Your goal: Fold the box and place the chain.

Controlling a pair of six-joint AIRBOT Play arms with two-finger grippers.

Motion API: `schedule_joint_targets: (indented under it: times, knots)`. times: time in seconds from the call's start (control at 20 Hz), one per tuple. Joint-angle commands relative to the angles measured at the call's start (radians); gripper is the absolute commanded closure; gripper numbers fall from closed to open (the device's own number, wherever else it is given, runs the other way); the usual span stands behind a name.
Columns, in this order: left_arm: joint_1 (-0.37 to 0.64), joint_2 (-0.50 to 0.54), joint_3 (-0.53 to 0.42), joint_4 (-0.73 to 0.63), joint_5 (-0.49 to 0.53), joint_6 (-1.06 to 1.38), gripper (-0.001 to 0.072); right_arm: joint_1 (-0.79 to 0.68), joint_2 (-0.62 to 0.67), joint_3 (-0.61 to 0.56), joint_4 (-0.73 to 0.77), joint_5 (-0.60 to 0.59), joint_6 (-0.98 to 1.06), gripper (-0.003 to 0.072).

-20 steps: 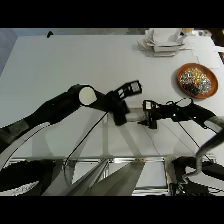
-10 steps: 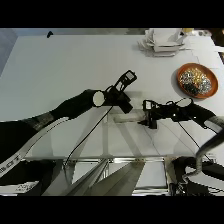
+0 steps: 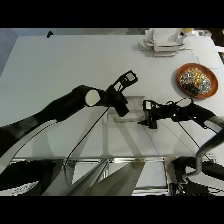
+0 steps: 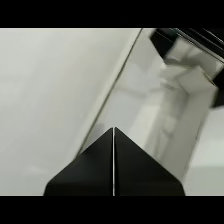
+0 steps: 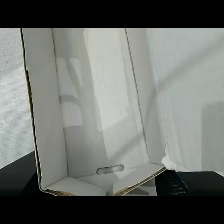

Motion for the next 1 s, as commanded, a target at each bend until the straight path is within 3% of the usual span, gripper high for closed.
schedule_joint_targets:
  times: [0.0, 0.15, 0.35, 0.55, 0.75, 0.9, 0.95]
  knots:
    - [-0.001, 0.076, 0.0, 0.143, -0.285, 0.0, 0.0704, 0.001, 0.0, 0.0, 0.0, 0.0, 0.0, 0.0138]
    - [0.0, 0.047, -0.003, 0.215, -0.401, 0.0, 0.0704, 0.001, 0.0, 0.0, 0.0, 0.0, 0.0, 0.0138]
    - [0.015, -0.003, -0.006, 0.227, -0.402, 0.002, 0.07, 0.001, 0.0, 0.0, 0.0, 0.0, 0.0, 0.0138]
    - [0.07, 0.001, -0.084, 0.221, -0.404, 0.113, 0.0701, 0.001, 0.0, 0.0, 0.0, 0.0, 0.0, 0.0138]
    - [0.132, 0.045, -0.2, 0.089, -0.332, 0.396, 0.0701, 0.001, 0.0, 0.0, 0.0, 0.0, 0.0, 0.0138]
    - [0.167, 0.049, -0.222, 0.043, -0.243, 0.497, 0.0687, 0.001, 0.0, 0.0, 0.0, 0.0, 0.0, 0.0138]
    - [0.173, 0.05, -0.222, 0.028, -0.198, 0.5, 0.0606, 0.001, 0.0, 0.0, 0.0, 0.0, 0.0, 0.0138]
